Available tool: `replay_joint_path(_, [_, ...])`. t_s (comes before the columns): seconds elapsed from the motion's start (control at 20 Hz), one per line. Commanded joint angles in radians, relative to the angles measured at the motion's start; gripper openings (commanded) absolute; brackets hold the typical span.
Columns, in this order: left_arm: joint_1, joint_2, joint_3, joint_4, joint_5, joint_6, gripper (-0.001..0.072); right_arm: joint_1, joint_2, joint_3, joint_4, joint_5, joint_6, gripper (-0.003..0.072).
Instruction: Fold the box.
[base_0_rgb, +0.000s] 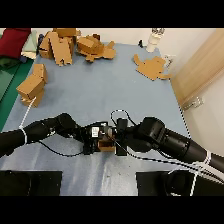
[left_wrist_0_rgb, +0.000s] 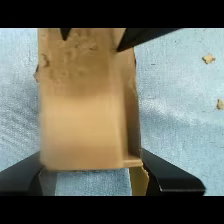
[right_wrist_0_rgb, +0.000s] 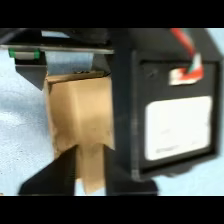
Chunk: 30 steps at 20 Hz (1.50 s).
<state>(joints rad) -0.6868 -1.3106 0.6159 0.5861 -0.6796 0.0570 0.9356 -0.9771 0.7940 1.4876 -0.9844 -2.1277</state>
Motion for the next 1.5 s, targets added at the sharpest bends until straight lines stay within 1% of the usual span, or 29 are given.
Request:
replay_joint_path(0.0, [0.001, 0.000, 0.000, -0.003, 0.000, -0.005, 0.0332, 0.002, 0.000, 0.008, 0.006, -0.013, 0.000, 0.0161])
replay_joint_path(0.2, [0.001, 0.000, 0.000, -0.003, 0.000, -0.005, 0.0332, 0.002, -0.001, 0.008, 0.045, -0.014, 0.000, 0.0161])
replay_joint_path(0.35, [0.001, 0.000, 0.000, -0.003, 0.000, -0.005, 0.0332, 0.002, -0.002, 0.007, 0.096, -0.032, 0.000, 0.0161])
replay_joint_path(0.5, [0.000, 0.000, 0.000, -0.003, 0.000, -0.005, 0.0332, 0.002, -0.002, 0.006, 0.108, -0.055, -0.001, 0.0161])
replay_joint_path(0.85, [0.001, 0.000, 0.000, -0.003, -0.001, -0.005, 0.0332, 0.002, -0.003, 0.006, 0.148, -0.055, 0.000, 0.0161])
replay_joint_path(1.1, [0.001, 0.000, 0.000, -0.003, 0.000, -0.005, 0.0332, 0.002, -0.005, -0.013, 0.230, -0.048, 0.000, 0.0161])
replay_joint_path(1.25, [0.000, 0.000, 0.000, -0.003, -0.001, -0.005, 0.0332, 0.002, -0.026, -0.058, 0.230, -0.045, 0.000, 0.0161])
replay_joint_path(1.35, [0.001, 0.000, 0.000, -0.003, -0.001, -0.005, 0.0332, 0.002, -0.033, -0.064, 0.230, -0.049, 0.004, 0.0161])
replay_joint_path(1.45, [0.001, 0.000, 0.000, -0.003, -0.001, -0.005, 0.0332, 0.002, -0.013, -0.056, 0.226, -0.051, 0.029, 0.0161])
